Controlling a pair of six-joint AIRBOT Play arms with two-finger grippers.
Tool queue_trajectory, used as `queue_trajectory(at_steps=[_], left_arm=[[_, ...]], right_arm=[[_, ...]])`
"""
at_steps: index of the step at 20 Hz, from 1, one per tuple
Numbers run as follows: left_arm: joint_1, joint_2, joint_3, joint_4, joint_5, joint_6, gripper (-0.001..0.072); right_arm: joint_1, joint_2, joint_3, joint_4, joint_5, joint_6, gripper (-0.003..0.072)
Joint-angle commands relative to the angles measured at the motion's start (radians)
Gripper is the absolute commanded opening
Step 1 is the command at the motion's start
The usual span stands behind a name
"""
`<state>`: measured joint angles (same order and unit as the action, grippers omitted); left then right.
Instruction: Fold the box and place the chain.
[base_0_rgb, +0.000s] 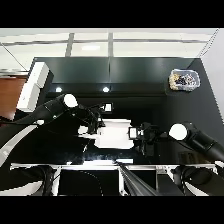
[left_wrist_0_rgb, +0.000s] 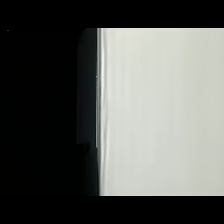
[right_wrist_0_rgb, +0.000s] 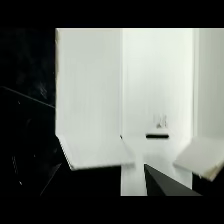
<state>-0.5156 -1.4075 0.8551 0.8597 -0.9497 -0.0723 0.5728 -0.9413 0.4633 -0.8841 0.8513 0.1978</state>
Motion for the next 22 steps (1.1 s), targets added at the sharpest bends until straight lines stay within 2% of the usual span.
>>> queue_trajectory(at_steps=[1, 6, 10, 16, 19, 22], left_arm=[[0.0, 0.0, -0.001, 0.003, -0.002, -0.003, 0.0029], [0.0, 0.0, -0.001, 0.003, -0.002, -0.003, 0.0029], [0.0, 0.0, -0.001, 0.003, -0.002, -0.003, 0.0029], [0.0, 0.0, -0.001, 0.003, -0.004, -0.003, 0.0029], [0.0, 0.0, -0.001, 0.004, -0.004, -0.003, 0.0029], [0.0, 0.0, -0.001, 0.004, -0.004, -0.003, 0.0029]], right_arm=[[0.08, -0.013, -0.008, 0.019, -0.061, -0.001, 0.0585], [0.13, -0.065, -0.008, 0.1, -0.154, 0.0, 0.0585], [0.129, -0.064, -0.006, 0.108, -0.236, 0.003, 0.0585], [0.098, -0.024, 0.051, -0.049, -0.21, 0.08, 0.0585], [0.02, -0.014, 0.081, -0.047, -0.151, 0.079, 0.0585], [-0.032, -0.014, 0.083, -0.048, -0.151, 0.078, 0.0585]])
